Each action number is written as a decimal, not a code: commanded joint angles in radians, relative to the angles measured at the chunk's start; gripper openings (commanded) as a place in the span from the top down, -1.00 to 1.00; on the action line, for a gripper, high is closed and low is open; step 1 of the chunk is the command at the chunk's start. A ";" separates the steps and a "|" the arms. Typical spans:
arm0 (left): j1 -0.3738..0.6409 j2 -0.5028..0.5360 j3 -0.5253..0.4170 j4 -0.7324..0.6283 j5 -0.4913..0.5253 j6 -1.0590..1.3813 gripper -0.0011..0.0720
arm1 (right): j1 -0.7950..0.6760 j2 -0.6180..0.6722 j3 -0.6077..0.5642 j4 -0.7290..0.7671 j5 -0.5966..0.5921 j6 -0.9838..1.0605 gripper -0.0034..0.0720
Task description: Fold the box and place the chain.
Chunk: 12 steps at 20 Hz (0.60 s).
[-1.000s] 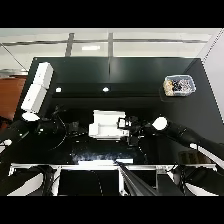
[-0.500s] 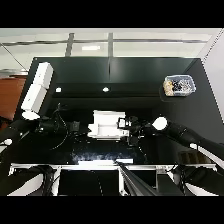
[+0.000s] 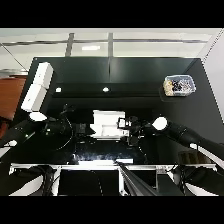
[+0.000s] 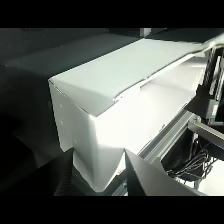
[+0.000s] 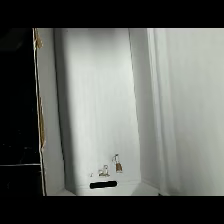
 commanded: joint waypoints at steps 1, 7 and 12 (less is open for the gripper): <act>-0.024 0.001 0.000 0.003 0.036 -0.034 -0.13 | 0.001 0.000 0.000 0.000 0.000 0.000 -0.22; -0.034 0.001 0.031 0.016 0.052 -0.055 -0.20 | 0.001 0.000 0.000 0.000 0.000 0.000 -0.22; -0.214 0.001 0.140 0.309 0.157 -0.328 -0.46 | 0.001 0.000 0.000 0.000 0.000 0.000 -0.22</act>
